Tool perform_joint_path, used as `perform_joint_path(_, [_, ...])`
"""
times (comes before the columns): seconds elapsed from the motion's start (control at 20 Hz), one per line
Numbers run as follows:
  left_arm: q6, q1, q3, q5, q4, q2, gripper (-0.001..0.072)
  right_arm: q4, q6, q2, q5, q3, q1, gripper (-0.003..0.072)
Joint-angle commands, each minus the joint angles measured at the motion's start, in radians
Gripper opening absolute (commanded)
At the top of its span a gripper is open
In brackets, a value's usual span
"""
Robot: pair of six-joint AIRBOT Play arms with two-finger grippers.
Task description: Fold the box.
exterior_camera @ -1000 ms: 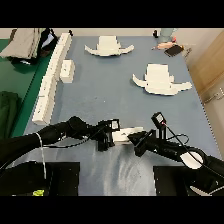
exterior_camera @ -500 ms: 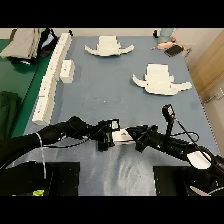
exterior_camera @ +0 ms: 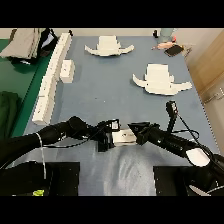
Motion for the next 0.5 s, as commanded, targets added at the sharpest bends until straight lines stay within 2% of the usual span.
perform_joint_path(0.0, [0.000, 0.001, 0.001, 0.000, 0.000, 0.000, 0.0719, -0.001, 0.008, -0.047, -0.004, 0.005, -0.024, 0.0091])
perform_joint_path(0.45, [0.000, 0.001, 0.002, -0.009, -0.048, 0.000, 0.0720, -0.116, 0.008, -0.271, 0.010, 0.170, -0.036, 0.0090])
